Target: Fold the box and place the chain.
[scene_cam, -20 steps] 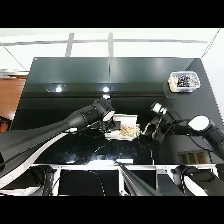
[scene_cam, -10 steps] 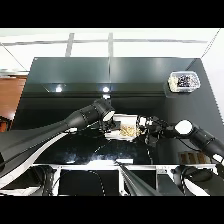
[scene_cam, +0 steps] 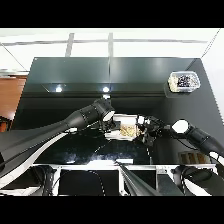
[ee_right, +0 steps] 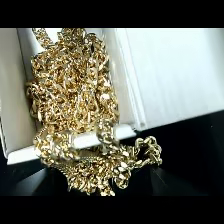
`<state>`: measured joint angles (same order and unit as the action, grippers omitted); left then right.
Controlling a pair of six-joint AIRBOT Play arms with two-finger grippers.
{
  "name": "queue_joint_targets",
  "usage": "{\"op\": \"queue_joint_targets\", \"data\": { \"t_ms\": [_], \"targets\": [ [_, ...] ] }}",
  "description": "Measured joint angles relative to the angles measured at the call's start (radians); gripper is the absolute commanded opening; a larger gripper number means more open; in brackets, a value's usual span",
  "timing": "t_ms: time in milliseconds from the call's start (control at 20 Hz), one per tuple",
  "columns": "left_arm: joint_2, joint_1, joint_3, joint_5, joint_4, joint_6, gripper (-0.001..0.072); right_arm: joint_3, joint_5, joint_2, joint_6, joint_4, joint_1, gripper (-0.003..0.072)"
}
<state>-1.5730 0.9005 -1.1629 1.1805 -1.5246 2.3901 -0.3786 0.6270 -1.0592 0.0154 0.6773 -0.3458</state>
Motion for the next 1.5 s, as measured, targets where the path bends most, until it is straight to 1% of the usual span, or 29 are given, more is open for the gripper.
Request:
{"op": "queue_joint_targets", "data": {
  "t_ms": [50,100,150,200,250,300,350,500,650,750,850,1000,1100,1250,1400,1500],
  "targets": [
    [0.000,0.000,0.000,0.000,0.000,0.000,0.0029,0.000,-0.004,-0.002,0.000,-0.001,0.000,0.0476],
    [0.000,0.000,0.000,0.000,0.000,0.000,0.0030,0.000,-0.009,-0.003,0.002,0.000,0.000,0.0421],
    [0.000,0.000,0.000,0.000,0.000,0.000,0.0030,0.000,-0.013,-0.003,0.003,0.002,0.000,0.0232],
    [0.000,0.000,0.000,0.000,0.000,0.000,0.0030,0.000,-0.015,-0.003,0.003,0.004,0.000,0.0068],
    [0.000,0.000,0.000,0.000,0.000,0.000,0.0029,-0.001,-0.020,0.000,0.003,0.007,0.000,0.0048],
    [0.000,0.000,0.000,0.000,0.000,0.000,0.0030,0.000,-0.023,0.003,0.005,0.011,0.000,0.0047],
    [0.000,0.000,0.000,0.000,0.000,0.000,0.0029,-0.001,-0.023,0.009,0.004,0.017,0.000,0.0009],
    [0.000,0.000,0.000,0.000,0.000,0.000,0.0030,-0.008,-0.020,0.041,-0.031,0.020,0.009,0.0009],
    [0.000,0.000,0.000,0.001,0.000,0.000,0.0030,-0.037,0.008,0.101,-0.158,0.050,0.032,0.0010],
    [0.000,0.000,0.000,0.001,0.000,0.000,0.0030,-0.082,0.079,0.147,-0.280,0.095,0.057,0.0010],
    [0.000,0.000,0.000,0.000,0.000,0.000,0.0030,-0.143,0.179,0.191,-0.402,0.129,0.083,0.0011],
    [0.000,0.000,0.000,0.000,0.000,0.000,0.0030,-0.272,0.340,0.237,-0.565,0.149,0.109,0.0010],
    [0.000,0.000,0.000,0.000,0.000,0.000,0.0030,-0.362,0.434,0.251,-0.649,0.125,0.116,0.0010],
    [0.000,0.000,0.000,0.000,0.000,0.000,0.0029,-0.459,0.515,0.260,-0.718,0.005,0.120,0.0010],
    [0.000,0.000,0.000,0.000,0.000,0.000,0.0030,-0.499,0.550,0.259,-0.750,-0.122,0.120,0.0011],
    [0.000,0.000,0.000,0.000,0.000,0.000,0.0030,-0.497,0.559,0.251,-0.760,-0.136,0.119,0.0028]
  ]
}}
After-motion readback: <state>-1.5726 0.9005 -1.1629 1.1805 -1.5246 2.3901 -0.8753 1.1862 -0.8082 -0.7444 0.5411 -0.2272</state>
